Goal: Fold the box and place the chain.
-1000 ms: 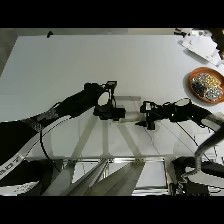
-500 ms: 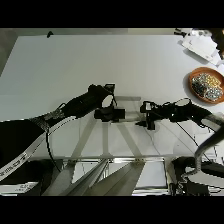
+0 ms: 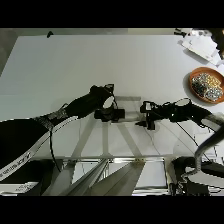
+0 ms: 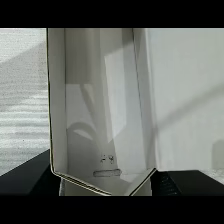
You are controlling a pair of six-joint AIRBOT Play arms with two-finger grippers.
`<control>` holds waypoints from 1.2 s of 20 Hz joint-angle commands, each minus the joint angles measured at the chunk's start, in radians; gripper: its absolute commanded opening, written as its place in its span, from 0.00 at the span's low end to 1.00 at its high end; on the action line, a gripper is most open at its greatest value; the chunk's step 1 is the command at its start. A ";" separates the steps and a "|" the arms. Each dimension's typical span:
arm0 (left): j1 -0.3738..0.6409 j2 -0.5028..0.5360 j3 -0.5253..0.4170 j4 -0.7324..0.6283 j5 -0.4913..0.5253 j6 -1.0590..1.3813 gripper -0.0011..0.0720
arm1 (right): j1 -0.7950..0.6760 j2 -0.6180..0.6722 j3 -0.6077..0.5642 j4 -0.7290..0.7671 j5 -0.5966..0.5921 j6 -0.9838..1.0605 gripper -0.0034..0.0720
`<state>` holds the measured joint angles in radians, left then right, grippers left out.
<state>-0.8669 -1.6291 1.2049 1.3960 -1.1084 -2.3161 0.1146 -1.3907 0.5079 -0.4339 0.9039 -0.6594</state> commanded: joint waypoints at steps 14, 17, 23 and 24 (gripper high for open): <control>-0.020 -0.018 0.001 0.008 0.050 -0.015 0.34 | 0.000 0.001 0.000 0.000 0.000 0.000 0.44; -0.023 -0.021 0.001 0.011 0.040 -0.015 0.02 | 0.000 0.001 0.000 0.000 0.000 0.000 0.44; -0.026 -0.021 0.001 0.007 0.038 -0.015 0.08 | 0.000 0.001 0.000 0.000 0.000 0.000 0.44; -0.026 -0.017 0.001 0.004 0.038 -0.013 0.22 | 0.000 0.001 0.000 0.000 0.000 0.000 0.44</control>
<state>-0.8925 -1.6505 1.2049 1.4063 -1.0660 -2.3291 0.1139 -1.3903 0.5079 -0.4347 0.9039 -0.6621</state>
